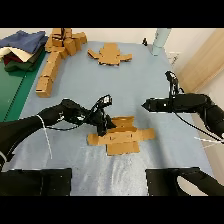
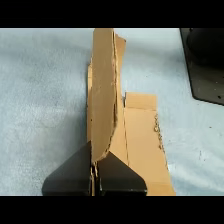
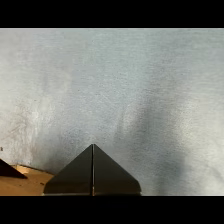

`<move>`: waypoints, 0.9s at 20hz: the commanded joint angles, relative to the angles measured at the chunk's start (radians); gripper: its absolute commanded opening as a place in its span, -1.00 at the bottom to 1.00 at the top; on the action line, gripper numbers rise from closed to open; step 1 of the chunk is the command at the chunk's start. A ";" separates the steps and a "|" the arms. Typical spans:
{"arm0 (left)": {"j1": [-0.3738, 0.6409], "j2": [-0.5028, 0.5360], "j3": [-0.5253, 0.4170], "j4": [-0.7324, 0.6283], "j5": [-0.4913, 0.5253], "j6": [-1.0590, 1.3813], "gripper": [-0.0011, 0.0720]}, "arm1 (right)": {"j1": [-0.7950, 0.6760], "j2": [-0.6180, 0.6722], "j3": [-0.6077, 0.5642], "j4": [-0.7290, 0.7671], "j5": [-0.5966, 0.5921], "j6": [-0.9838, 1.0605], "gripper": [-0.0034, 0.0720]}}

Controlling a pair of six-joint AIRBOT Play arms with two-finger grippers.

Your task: Fold the box.

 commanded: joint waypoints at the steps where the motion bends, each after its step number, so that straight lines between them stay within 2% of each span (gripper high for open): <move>1: 0.015 -0.025 0.002 0.002 -0.026 -0.007 -0.95 | 0.001 0.000 0.000 0.005 0.000 0.000 -0.88; 11: 0.016 -0.025 0.002 0.024 -0.042 -0.024 -0.94 | 0.001 0.000 0.000 0.005 -0.005 0.000 -0.90; 13: 0.016 -0.025 0.002 0.024 -0.042 -0.024 -0.94 | 0.001 0.012 0.000 -0.006 -0.049 -0.001 -0.90; 15: 0.016 -0.025 0.002 0.023 -0.042 -0.023 -0.94 | 0.021 0.051 0.000 -0.086 -0.125 0.003 -0.91; 18: 0.016 -0.025 0.002 0.023 -0.042 -0.024 -0.94 | 0.167 0.146 -0.004 -0.341 -0.219 0.130 -0.91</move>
